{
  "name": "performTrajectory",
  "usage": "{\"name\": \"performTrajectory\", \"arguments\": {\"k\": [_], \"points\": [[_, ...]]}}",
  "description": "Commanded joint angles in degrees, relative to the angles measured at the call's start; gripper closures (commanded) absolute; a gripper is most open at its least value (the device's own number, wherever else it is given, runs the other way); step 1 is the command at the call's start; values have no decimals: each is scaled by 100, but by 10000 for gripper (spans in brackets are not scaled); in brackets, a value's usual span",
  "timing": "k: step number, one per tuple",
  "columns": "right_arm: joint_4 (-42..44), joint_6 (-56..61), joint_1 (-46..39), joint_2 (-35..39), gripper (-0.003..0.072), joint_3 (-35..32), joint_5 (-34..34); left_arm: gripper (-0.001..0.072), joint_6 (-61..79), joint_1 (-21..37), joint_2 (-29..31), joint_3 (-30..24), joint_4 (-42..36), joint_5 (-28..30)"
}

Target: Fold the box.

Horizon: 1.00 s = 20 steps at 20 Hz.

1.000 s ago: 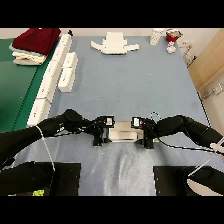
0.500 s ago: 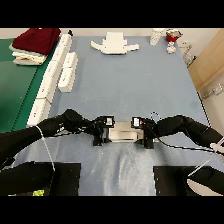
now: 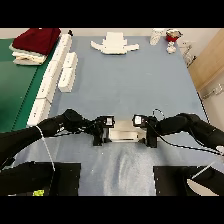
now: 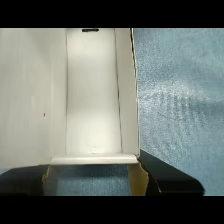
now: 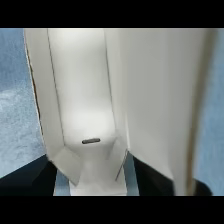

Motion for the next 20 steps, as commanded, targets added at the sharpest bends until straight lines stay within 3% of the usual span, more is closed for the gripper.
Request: {"name": "performTrajectory", "arguments": {"k": [1, 4, 7, 8, 9, 10, 13, 16, 17, 20], "points": [[-1193, 1484, 0, 490, -34, 116, -730, 254, 4, 0, -4, 2, 4, -4], [-1893, 3359, 0, 1027, -34, 354, -1633, 255, 4, 0, -4, 2, 4, -4], [-1720, 6011, 0, 1493, -18, 673, -2428, 255, 4, 0, -4, 2, 4, -4], [-1318, 7075, 0, 1609, 104, 695, -2496, 254, 4, 0, -4, 2, 4, -4], [-758, 7912, 0, 1659, 311, 671, -2465, 255, 4, 0, -4, 2, 4, -4], [-63, 8387, 20, 1663, 544, 577, -2253, 254, 4, 0, -4, 2, 4, -4], [1394, 8588, 614, 1582, 591, 243, -726, 254, 4, 0, -4, 2, 4, -4], [1419, 8970, 1394, 1169, 620, 264, 782, 254, 4, 0, -4, 2, 4, -4], [1368, 8968, 1419, 984, 680, 348, 992, 255, 4, 0, -4, 2, 4, -4], [872, 8955, 1204, 343, 681, 852, 1023, 255, 4, 0, -4, 2, 4, -4]]}}
